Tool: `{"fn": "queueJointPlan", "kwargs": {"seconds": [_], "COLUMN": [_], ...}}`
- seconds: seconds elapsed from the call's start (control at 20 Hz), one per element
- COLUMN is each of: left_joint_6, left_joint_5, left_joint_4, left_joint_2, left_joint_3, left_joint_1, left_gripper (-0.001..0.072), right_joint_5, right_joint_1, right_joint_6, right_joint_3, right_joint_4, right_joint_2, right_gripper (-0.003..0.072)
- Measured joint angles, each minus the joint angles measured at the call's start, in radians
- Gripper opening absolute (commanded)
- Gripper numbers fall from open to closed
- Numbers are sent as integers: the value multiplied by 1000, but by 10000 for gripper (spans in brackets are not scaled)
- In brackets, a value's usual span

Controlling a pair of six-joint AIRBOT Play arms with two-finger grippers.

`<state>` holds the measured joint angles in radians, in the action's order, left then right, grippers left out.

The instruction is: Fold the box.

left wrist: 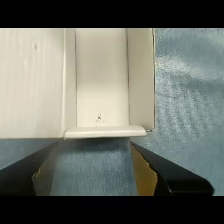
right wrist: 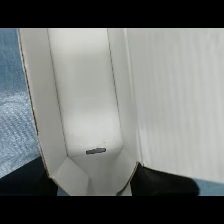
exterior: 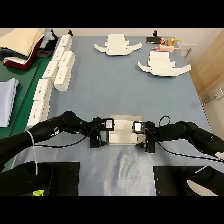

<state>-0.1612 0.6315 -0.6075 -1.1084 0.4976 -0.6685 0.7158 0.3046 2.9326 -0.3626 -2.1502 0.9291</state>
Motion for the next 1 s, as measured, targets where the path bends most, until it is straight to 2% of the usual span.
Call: {"fn": "queueJointPlan", "kwargs": {"seconds": [0.5,1.0], "left_joint_6": [-14,-14], "left_joint_5": [-3,-51], "left_joint_4": [59,115], "left_joint_2": [-26,-71], "left_joint_3": [1,4], "left_joint_1": [-29,-65], "left_gripper": [703,702], "right_joint_5": [0,0], "right_joint_1": [0,0], "right_joint_6": [0,0], "right_joint_3": [0,0], "right_joint_4": [0,0], "right_joint_2": [0,0], "right_gripper": [543,543]}}
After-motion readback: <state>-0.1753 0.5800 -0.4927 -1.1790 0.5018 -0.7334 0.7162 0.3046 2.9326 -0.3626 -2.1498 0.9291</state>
